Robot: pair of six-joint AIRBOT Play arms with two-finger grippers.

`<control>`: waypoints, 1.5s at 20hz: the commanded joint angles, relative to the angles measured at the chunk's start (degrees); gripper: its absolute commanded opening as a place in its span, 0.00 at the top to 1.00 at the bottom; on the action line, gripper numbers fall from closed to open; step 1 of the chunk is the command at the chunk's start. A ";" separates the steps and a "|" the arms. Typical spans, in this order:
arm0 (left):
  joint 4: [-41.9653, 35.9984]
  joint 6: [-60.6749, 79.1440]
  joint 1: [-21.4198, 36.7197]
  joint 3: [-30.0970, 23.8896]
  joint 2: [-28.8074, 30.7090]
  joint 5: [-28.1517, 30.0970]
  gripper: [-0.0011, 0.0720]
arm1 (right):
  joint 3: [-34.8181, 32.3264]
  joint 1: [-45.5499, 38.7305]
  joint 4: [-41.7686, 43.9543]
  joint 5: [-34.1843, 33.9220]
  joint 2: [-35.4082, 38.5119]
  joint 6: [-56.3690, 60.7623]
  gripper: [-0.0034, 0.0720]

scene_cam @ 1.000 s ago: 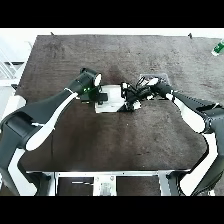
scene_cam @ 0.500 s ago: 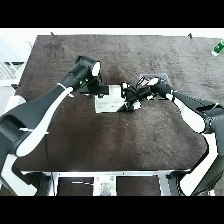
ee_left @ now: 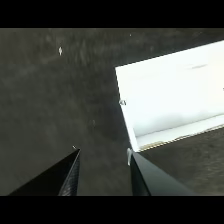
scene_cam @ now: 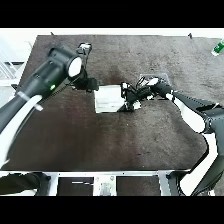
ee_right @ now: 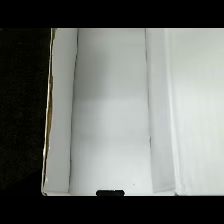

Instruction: Fold the box and place the chain.

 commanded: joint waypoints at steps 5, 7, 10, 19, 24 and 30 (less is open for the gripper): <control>-7.98 23.61 3.69 -21.53 10.99 22.53 0.49 | 0.04 -0.04 0.02 0.00 0.02 0.00 0.38; -9.33 28.00 3.85 -22.38 10.99 22.67 0.49 | 0.04 -0.04 0.02 0.00 0.02 0.00 0.38; -8.44 27.80 3.85 -22.38 10.99 22.29 0.49 | 0.04 -0.04 0.02 0.00 0.02 0.00 0.38; -28.59 56.13 6.05 -25.68 11.02 38.49 0.49 | 0.04 -0.04 0.02 0.00 0.02 0.00 0.38; -66.86 105.98 16.83 -31.15 9.03 29.99 0.49 | 0.04 -0.04 0.02 0.00 0.02 0.00 0.38; -73.77 124.69 26.73 -30.99 0.48 21.16 0.49 | 0.04 -0.04 0.02 0.00 0.02 0.00 0.38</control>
